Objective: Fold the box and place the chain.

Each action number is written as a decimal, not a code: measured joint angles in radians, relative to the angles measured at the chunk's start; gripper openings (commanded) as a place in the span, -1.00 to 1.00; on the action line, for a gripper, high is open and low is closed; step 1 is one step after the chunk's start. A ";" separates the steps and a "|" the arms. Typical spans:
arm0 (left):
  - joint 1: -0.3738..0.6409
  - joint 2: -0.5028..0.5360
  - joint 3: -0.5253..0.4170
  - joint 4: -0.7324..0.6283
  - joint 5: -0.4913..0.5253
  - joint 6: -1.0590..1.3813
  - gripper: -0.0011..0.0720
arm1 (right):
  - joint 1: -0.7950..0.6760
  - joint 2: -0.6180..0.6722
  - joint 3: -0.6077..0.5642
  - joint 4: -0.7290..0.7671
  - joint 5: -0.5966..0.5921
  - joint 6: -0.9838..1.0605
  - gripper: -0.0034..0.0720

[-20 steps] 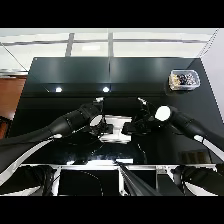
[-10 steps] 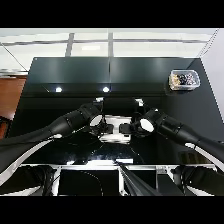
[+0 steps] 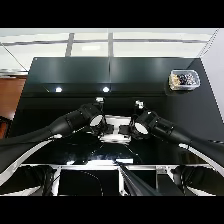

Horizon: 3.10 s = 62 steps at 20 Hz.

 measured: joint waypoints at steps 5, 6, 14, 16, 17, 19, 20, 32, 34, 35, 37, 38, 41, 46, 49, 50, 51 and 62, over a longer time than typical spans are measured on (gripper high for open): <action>0.000 0.000 0.000 0.000 0.010 0.002 -0.89 | 0.002 -0.018 0.015 -0.015 0.008 0.001 -0.87; 0.000 0.000 0.000 0.000 0.009 0.002 -0.89 | 0.002 -0.020 0.017 -0.016 0.008 0.002 -0.87; 0.000 0.000 0.000 0.000 -0.005 -0.003 -0.89 | 0.015 -0.024 0.023 -0.032 0.002 0.005 -0.63; 0.000 0.000 0.000 0.000 -0.003 -0.002 -0.89 | 0.016 -0.024 0.024 -0.034 0.002 0.005 -0.40; 0.000 0.000 0.000 0.001 -0.005 -0.001 -0.89 | 0.016 -0.024 0.024 -0.037 0.004 0.005 -0.36; 0.000 0.000 0.000 0.002 -0.005 -0.001 -0.89 | 0.016 -0.024 0.024 -0.037 0.006 0.004 -0.44; 0.000 0.000 0.000 0.002 -0.004 0.000 -0.89 | 0.016 -0.024 0.024 -0.036 0.003 0.003 -0.76; 0.000 0.000 0.000 0.002 -0.008 0.000 -0.89 | 0.016 -0.018 0.029 -0.033 0.013 -0.004 -0.16; 0.000 0.000 0.000 0.002 -0.008 0.002 -0.89 | 0.016 -0.009 0.031 -0.032 0.016 -0.016 -0.16; 0.000 0.000 0.000 0.002 -0.008 0.002 -0.89 | 0.016 -0.002 0.031 -0.032 0.016 -0.024 -0.16; 0.000 0.000 0.000 0.002 -0.008 0.002 -0.89 | 0.015 0.017 0.033 -0.031 0.020 -0.041 -0.16; 0.000 0.000 0.000 0.002 -0.008 0.002 -0.89 | 0.015 0.028 0.035 -0.029 0.019 -0.049 -0.16; 0.000 0.000 0.000 0.002 -0.007 0.002 -0.89 | 0.014 0.081 0.055 -0.021 0.027 -0.086 -0.16; 0.000 0.000 0.000 0.002 -0.006 0.002 -0.89 | -0.041 0.214 0.098 -0.057 0.137 -0.185 -0.17; 0.000 0.000 0.000 0.003 -0.006 0.001 -0.89 | -0.135 0.282 0.107 -0.146 0.245 -0.275 -0.17; 0.000 0.000 0.000 0.003 -0.006 0.001 -0.89 | -0.173 0.298 0.107 -0.205 0.280 -0.311 -0.17; 0.000 0.000 0.000 0.003 -0.006 0.001 -0.89 | -0.209 0.308 0.107 -0.266 0.298 -0.341 -0.17; 0.000 0.000 0.000 0.004 -0.006 0.000 -0.89 | -0.824 0.174 0.108 -0.366 -0.028 -0.404 0.94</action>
